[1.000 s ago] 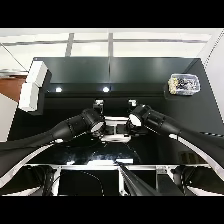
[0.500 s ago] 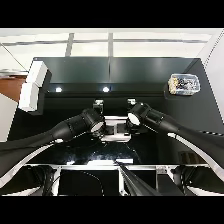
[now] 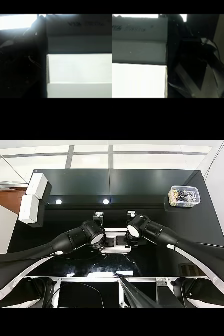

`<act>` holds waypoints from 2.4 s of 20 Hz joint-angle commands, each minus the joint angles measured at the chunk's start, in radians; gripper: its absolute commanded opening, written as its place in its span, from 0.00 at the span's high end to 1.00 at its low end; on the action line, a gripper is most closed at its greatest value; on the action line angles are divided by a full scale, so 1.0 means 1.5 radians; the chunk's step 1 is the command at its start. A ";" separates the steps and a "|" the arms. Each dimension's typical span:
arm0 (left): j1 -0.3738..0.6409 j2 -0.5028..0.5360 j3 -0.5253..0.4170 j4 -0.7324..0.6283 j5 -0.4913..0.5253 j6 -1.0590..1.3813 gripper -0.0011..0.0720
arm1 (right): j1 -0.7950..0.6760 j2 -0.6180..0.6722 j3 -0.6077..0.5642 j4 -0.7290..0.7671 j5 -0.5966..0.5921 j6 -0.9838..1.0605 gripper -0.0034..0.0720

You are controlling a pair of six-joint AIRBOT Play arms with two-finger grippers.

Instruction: Fold the box and place the chain.

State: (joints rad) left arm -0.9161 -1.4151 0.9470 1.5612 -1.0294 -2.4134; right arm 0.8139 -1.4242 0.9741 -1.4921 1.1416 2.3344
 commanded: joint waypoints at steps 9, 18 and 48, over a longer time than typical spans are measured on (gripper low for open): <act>0.001 0.000 0.000 0.001 0.000 0.001 0.95 | -0.002 0.081 0.030 -0.020 0.009 -0.081 0.30; 0.001 0.000 0.000 0.001 -0.001 0.001 0.95 | -0.088 0.342 0.096 -0.126 0.177 -0.255 0.30; 0.001 0.000 0.000 0.006 -0.001 0.001 0.95 | -0.718 -0.226 0.414 -0.119 0.012 -0.153 0.16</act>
State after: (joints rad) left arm -0.9161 -1.4151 0.9470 1.5692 -1.0306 -2.4134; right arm -0.2306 -1.7271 1.5707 -1.6699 1.0882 2.0502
